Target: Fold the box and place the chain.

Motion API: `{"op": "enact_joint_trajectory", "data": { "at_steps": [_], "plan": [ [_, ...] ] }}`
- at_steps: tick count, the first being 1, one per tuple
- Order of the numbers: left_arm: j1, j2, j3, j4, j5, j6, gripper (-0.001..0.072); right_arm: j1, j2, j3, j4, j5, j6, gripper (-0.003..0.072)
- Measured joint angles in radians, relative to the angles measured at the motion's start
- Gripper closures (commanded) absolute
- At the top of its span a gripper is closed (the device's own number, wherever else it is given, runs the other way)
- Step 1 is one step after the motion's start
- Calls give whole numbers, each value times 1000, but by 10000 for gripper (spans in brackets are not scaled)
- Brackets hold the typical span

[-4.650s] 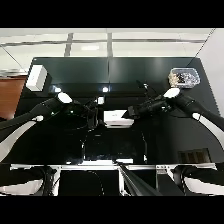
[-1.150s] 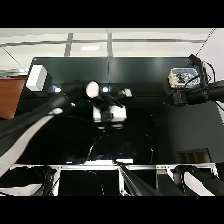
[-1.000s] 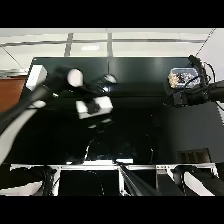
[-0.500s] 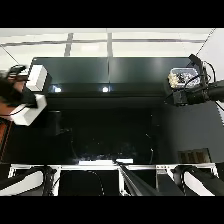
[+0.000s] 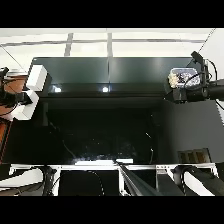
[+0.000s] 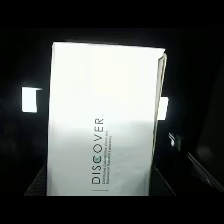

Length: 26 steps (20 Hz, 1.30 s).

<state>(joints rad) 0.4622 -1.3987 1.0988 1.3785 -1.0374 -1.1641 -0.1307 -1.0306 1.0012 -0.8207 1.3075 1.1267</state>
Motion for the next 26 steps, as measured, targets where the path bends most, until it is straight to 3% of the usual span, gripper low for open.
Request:
{"op": "enact_joint_trajectory", "data": {
  "at_steps": [6, 8, 13, 14, 16, 19, 21, 23, 26],
  "plan": [
    [-23, -101, 40, -45, 157, 48, 341, 0, 0, 0, 0, -39, 32, 672],
    [-33, -133, 79, -51, 191, 51, -5, 0, 0, 0, 0, -42, 35, 672],
    [-72, -162, 247, -55, 176, 52, -2, 0, -1, 0, -3, -49, 39, 673],
    [-81, -162, 298, -60, 153, 28, 50, 4, -1, 0, -3, -53, 41, 673],
    [-100, -162, 401, -94, 62, -62, 687, 20, -2, -4, -4, -77, 41, 672],
    [-142, -136, 470, -186, -80, -140, 686, 80, -2, -24, -6, -161, 40, 672],
    [-193, -78, 443, -247, -138, -142, 687, 127, -2, -48, -32, -227, 40, 673],
    [-267, 27, 338, -284, -144, -118, 686, 165, -2, -87, -88, -304, 39, 672],
    [-388, 243, 73, -270, -8, -69, 686, 191, -2, -157, -183, -397, 39, 672]
  ]
}}
